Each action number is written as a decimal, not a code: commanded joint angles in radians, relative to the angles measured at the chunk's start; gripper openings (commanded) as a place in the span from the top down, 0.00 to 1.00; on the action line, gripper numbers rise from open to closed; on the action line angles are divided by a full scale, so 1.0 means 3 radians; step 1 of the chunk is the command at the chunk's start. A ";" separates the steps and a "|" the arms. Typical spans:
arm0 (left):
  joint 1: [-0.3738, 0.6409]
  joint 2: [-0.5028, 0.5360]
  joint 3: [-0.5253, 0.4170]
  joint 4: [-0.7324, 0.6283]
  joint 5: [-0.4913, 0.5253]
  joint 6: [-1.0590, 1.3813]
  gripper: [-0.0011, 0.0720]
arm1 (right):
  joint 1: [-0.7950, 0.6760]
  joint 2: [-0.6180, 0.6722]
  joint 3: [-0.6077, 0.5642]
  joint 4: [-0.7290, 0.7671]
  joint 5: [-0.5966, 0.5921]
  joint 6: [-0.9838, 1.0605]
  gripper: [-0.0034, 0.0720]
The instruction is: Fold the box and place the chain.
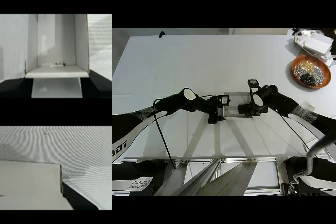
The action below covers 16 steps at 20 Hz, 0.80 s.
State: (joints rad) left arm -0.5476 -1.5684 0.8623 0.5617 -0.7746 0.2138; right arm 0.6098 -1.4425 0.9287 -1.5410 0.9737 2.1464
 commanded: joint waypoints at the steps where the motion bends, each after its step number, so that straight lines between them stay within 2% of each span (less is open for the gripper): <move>1: -0.0003 0.0000 0.0001 0.0000 0.0000 -0.0003 0.56 | 0.0000 -0.0027 0.0001 -0.0010 0.0006 0.0000 0.77; 3: -0.0003 0.0000 0.0001 0.0000 0.0000 -0.0003 0.56 | 0.0000 -0.0027 0.0001 -0.0013 0.0009 -0.0005 0.92; 7: -0.0003 0.0000 0.0001 0.0000 0.0000 -0.0003 0.56 | 0.0000 -0.0024 0.0001 -0.0010 0.0023 -0.0135 0.93; 8: -0.0003 0.0000 0.0001 0.0000 0.0000 -0.0003 0.56 | 0.0000 -0.0014 0.0001 -0.0010 0.0032 -0.0155 0.84; 9: -0.0003 0.0000 0.0001 0.0000 0.0000 -0.0003 0.56 | 0.0000 0.0008 0.0001 -0.0011 0.0033 -0.0192 0.65; 10: -0.0003 0.0000 0.0001 0.0000 0.0000 -0.0003 0.56 | 0.0000 0.0036 0.0001 -0.0011 0.0039 -0.0226 0.51; 16: -0.0003 0.0000 0.0001 0.0000 0.0000 -0.0003 0.56 | -0.0001 0.0305 0.0003 -0.0062 0.0270 -0.0478 0.48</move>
State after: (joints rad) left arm -0.5480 -1.5684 0.8623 0.5613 -0.7734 0.2142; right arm 0.6094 -1.3888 0.9287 -1.5463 1.0210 2.0418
